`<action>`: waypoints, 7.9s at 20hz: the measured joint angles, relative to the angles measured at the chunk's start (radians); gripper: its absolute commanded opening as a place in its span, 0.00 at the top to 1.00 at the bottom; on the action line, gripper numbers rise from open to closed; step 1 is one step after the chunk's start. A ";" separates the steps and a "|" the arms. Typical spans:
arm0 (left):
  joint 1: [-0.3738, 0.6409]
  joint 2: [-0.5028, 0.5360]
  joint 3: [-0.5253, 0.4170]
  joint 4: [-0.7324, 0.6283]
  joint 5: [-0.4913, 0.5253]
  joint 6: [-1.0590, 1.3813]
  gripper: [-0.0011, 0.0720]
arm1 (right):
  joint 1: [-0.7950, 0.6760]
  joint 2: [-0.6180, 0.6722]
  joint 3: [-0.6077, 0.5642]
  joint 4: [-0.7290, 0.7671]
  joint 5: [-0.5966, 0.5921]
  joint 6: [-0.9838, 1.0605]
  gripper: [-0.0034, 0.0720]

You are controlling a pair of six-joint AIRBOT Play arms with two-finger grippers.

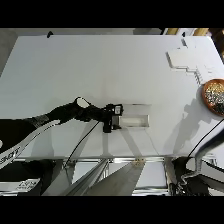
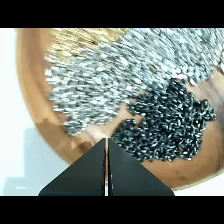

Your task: Fold the box and place the chain.

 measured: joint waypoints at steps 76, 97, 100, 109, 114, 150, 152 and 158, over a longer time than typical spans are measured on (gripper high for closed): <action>0.000 0.000 0.000 0.000 0.000 0.000 0.61 | 1.041 0.612 -0.001 0.308 0.482 -0.121 0.94; 0.000 0.000 0.000 0.000 0.000 0.000 0.61 | 1.288 0.390 -0.304 0.313 0.079 -0.185 0.94; 0.000 0.000 0.000 0.000 0.000 0.000 0.61 | 1.310 0.318 -0.311 0.313 0.060 -0.222 0.92; 0.000 0.000 0.000 0.000 0.000 0.000 0.61 | 1.328 0.324 -0.231 0.157 0.200 -0.263 0.72; 0.000 0.000 0.000 0.000 0.000 0.000 0.61 | 1.299 0.394 -0.201 -0.035 0.355 -0.356 0.72; 0.000 0.000 0.000 0.000 -0.004 0.000 0.61 | 0.963 0.177 -0.539 0.207 -0.011 -1.418 0.72; 0.000 0.000 0.000 0.000 -0.004 0.000 0.61 | 0.962 0.176 -0.547 0.208 -0.014 -1.421 0.75; 0.000 0.000 0.000 0.000 -0.004 0.000 0.61 | 0.962 0.190 -0.563 0.206 -0.026 -1.406 0.94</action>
